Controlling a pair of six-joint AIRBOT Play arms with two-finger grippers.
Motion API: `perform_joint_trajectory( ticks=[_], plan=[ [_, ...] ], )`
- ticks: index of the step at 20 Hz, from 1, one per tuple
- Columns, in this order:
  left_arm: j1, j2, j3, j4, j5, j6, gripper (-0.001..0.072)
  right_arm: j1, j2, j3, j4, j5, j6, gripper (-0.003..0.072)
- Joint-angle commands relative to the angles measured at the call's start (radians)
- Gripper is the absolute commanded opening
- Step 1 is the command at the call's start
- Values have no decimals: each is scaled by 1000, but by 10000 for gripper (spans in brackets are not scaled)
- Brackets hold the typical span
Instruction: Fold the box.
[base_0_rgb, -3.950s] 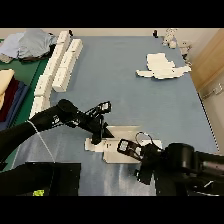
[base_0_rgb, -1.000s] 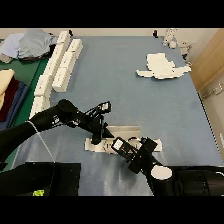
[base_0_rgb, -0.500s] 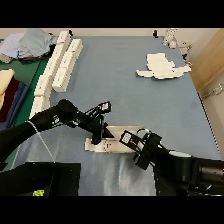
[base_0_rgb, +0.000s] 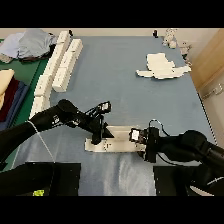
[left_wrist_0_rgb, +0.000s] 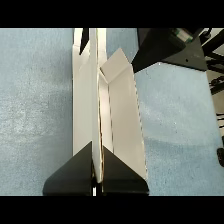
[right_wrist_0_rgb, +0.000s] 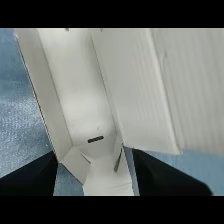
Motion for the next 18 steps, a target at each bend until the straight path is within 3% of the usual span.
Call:
perform_joint_trajectory(
  ticks=[1, 6, 18],
  plan=[
    [0, 0, 1, 0, 0, 0, 15, -167, -17, -19, 341, -10, -468, 713],
    [0, 0, 1, 0, 0, 0, 15, -264, -112, -18, 478, -48, -647, 720],
    [0, 0, 1, 0, 0, 0, 15, -270, -135, -19, 453, -62, -659, 720]
  ],
)
